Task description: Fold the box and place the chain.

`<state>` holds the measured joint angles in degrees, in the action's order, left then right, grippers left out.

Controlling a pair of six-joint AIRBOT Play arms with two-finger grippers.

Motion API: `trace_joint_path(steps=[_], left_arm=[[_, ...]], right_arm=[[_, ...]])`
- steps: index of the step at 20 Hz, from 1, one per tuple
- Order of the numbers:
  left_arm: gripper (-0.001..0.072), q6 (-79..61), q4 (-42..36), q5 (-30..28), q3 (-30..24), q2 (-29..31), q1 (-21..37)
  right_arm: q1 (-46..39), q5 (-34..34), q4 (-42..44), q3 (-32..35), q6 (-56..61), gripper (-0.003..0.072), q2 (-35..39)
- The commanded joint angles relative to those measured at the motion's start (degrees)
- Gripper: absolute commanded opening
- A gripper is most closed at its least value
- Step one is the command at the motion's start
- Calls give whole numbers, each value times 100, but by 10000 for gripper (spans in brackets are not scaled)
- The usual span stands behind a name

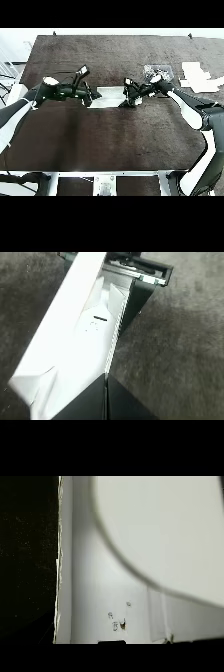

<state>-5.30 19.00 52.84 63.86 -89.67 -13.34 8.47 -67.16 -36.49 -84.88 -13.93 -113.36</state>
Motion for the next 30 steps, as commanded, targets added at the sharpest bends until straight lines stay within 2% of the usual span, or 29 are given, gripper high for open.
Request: trace_joint_path(steps=[1, 6, 7, 10, 12, 15, 21, 30], left_arm=[[13, -50, -74, -1137, -188, 55, -348], [15, 83, -4, -2114, -114, 28, -356], [15, 214, 85, -2076, 76, -92, -345], [16, 787, 623, -1298, 887, -684, -297], [17, 1073, 1062, -1294, 1272, -925, -278], [17, 1143, 1139, -1156, 1655, -1132, -186], [17, 1279, 1270, -800, 1945, -1611, -157], [18, 1233, 1366, -719, 1947, -1790, -155]], right_arm=[[2, 0, 0, 0, 2, 503, -4], [2, 0, 0, 0, 2, 503, -4], [2, 0, 0, 0, 0, 503, -4], [2, 0, 0, 0, 2, 503, -4], [2, 0, 0, 0, 0, 503, -4], [2, -2, 0, 0, 2, 503, -4], [2, 0, 0, 0, 2, 503, -4], [2, 0, 0, 0, 2, 503, -4]])
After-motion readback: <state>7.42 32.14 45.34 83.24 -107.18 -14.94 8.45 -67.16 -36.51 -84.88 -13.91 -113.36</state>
